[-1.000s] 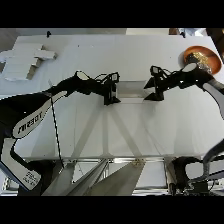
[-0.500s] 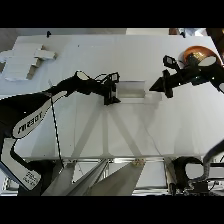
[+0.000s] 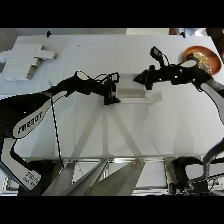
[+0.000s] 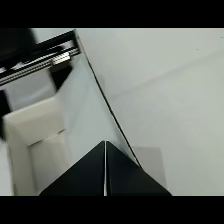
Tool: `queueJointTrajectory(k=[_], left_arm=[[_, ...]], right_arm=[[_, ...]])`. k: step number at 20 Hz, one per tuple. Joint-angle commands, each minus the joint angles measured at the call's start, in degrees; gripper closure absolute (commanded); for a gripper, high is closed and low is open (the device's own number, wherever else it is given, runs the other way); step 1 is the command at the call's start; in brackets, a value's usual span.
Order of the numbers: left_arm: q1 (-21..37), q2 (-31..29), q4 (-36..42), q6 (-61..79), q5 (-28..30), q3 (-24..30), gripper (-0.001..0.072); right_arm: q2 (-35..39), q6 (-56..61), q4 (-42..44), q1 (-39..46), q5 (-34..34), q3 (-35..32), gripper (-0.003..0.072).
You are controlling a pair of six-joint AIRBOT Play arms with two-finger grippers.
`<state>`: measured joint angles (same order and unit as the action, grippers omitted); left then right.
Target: Fold the box and place the chain.
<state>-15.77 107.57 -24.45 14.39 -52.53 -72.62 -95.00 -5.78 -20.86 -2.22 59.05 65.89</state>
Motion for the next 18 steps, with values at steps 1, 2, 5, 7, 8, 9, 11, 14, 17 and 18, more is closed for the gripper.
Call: queueJointTrajectory(k=[1,2,5,7,8,9,11,14,17,18], left_arm=[[-0.04,-0.02,-0.02,0.04,0.0,-0.02,0.043],[-0.04,-0.02,-0.02,0.04,0.02,-0.02,0.043],[-0.04,-0.02,-0.02,0.04,0.02,-0.02,0.043],[-0.04,-0.02,-0.02,0.04,0.02,-0.02,0.043],[-0.04,-0.02,-0.02,0.04,0.02,-0.02,0.043],[-0.04,-0.02,-0.02,0.04,0.02,-0.02,0.043],[-0.04,-0.02,-0.02,0.04,0.02,-0.02,0.043],[-0.04,-0.02,-0.02,0.04,0.02,-0.02,0.043],[-0.04,-0.02,-0.02,0.04,0.02,-0.02,0.043],[-0.04,-0.02,-0.02,0.04,0.02,-0.02,0.043]], right_arm=[[-3.5,1.53,4.04,-0.57,-7.56,0.04,0.0672],[-4.17,1.53,3.23,-0.57,-7.58,0.04,0.0672],[-5.73,2.38,1.55,-0.57,-7.61,0.04,0.0672],[-5.97,2.8,1.25,-0.57,-7.48,0.04,0.0672],[-5.88,2.8,1.7,-0.57,-7.34,0.07,0.0672],[-5.57,2.8,2.23,-0.57,-6.95,0.09,0.0672],[-4.07,2.73,3.3,-0.5,-4.96,0.31,0.0671],[0.81,2.29,3.3,-0.09,-4.72,0.31,0.0671],[6.6,2.34,1.97,3.21,-2.27,0.31,0.0671],[8.26,2.4,0.39,4.92,-0.35,0.31,0.0671]])
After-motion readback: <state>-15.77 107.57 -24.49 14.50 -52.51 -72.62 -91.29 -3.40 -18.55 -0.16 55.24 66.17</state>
